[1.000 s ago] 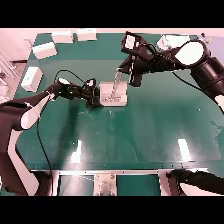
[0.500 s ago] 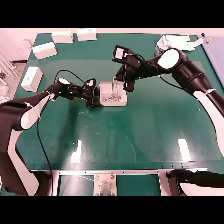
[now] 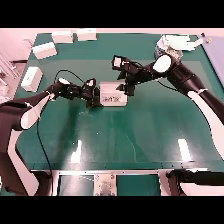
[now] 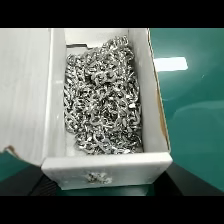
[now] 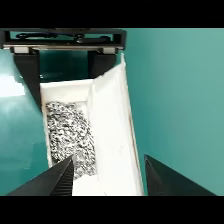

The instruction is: Fold the box and place the chain.

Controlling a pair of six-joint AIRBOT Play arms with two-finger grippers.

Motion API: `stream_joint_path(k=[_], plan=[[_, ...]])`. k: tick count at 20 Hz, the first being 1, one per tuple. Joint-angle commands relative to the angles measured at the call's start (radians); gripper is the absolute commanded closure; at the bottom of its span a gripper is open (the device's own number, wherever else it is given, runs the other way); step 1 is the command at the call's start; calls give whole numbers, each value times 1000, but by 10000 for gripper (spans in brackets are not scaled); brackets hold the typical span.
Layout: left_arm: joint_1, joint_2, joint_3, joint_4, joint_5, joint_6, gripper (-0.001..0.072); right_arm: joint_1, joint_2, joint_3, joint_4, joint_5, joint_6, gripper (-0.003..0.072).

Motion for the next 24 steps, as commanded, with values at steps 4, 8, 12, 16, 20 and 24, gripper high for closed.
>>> stream_joint_path(k=[4,8,12,16,20,24], plan=[[1,1,0,0,0,0,241,-46,0,79,1,-88,-10,323],[1,1,0,0,0,0,242,-88,-22,87,194,-130,-222,469],[1,1,0,0,0,0,242,-101,-100,87,244,-125,-280,487],[1,1,0,0,0,0,242,-101,-155,87,248,-59,-285,501],[1,1,0,0,0,0,242,-101,-162,87,271,58,-285,501],[1,1,0,0,0,0,242,-99,-164,87,270,161,-246,495]])
